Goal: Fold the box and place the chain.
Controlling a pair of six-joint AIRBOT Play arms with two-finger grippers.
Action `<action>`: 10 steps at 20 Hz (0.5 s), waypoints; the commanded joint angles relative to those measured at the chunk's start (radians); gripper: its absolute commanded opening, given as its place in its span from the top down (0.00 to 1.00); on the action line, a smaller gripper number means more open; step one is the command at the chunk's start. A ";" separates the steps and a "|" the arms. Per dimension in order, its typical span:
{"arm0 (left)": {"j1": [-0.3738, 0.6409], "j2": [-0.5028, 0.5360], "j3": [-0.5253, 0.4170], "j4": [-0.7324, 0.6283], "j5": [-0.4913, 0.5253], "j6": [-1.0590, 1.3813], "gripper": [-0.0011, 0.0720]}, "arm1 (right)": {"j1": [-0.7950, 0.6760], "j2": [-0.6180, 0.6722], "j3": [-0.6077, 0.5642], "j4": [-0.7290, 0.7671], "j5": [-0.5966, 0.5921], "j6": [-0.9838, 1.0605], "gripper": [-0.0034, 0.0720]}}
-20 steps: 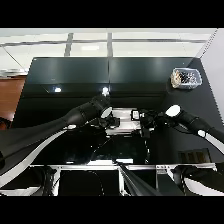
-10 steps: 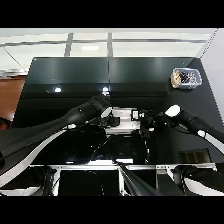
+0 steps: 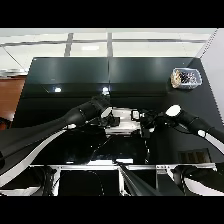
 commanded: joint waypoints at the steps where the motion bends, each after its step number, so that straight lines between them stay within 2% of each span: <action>1: 0.001 0.000 0.000 -0.001 -0.003 -0.001 0.95 | 0.001 0.005 0.001 0.003 0.000 0.032 0.06; 4: 0.001 0.000 0.001 -0.005 -0.005 -0.002 0.95 | -0.022 0.099 0.001 -0.120 0.008 0.151 0.06; 7: 0.001 0.000 0.000 -0.005 -0.003 -0.002 0.95 | -0.058 0.198 0.001 -0.184 0.078 0.184 0.06; 10: 0.001 0.000 0.000 -0.022 -0.004 -0.001 0.95 | -0.061 0.198 0.000 -0.191 0.085 0.182 0.06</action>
